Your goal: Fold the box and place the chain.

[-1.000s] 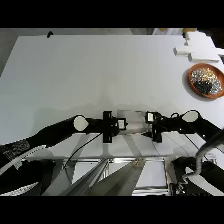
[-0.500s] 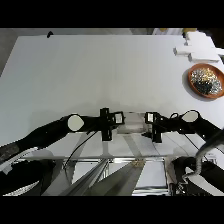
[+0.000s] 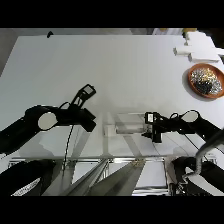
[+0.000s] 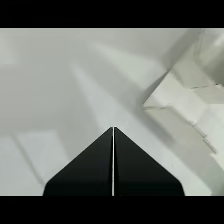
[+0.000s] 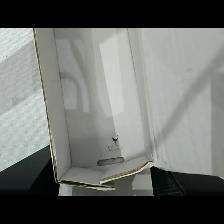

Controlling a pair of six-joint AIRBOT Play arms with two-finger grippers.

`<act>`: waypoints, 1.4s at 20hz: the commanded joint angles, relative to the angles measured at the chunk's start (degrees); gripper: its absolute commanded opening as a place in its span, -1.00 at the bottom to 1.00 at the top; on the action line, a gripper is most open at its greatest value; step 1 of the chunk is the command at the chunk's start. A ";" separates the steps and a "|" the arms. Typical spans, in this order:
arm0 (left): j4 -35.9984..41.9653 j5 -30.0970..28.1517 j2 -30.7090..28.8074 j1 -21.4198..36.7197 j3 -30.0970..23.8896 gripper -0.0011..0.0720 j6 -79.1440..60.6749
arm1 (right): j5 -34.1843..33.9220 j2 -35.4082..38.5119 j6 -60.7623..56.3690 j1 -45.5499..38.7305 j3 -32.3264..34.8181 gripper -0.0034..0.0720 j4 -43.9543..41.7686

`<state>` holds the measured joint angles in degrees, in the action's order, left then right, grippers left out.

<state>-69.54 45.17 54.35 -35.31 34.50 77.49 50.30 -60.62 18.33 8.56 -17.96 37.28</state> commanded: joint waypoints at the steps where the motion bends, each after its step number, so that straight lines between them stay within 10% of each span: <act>1: -5.16 4.63 1.29 2.27 -1.95 -0.96 22.51 | 0.02 0.04 -0.04 0.00 -0.02 0.15 -0.02; 13: 23.04 -3.52 15.67 -4.22 -2.27 -0.95 14.95 | 0.02 0.04 -0.02 0.00 -0.02 0.15 0.00; 28: 23.65 -1.92 13.42 -6.36 5.07 -0.49 13.77 | 0.00 0.04 -0.04 0.00 -0.02 0.15 0.00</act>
<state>-46.00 43.33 67.68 -41.12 38.54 91.39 50.30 -60.62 18.31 8.56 -17.96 37.28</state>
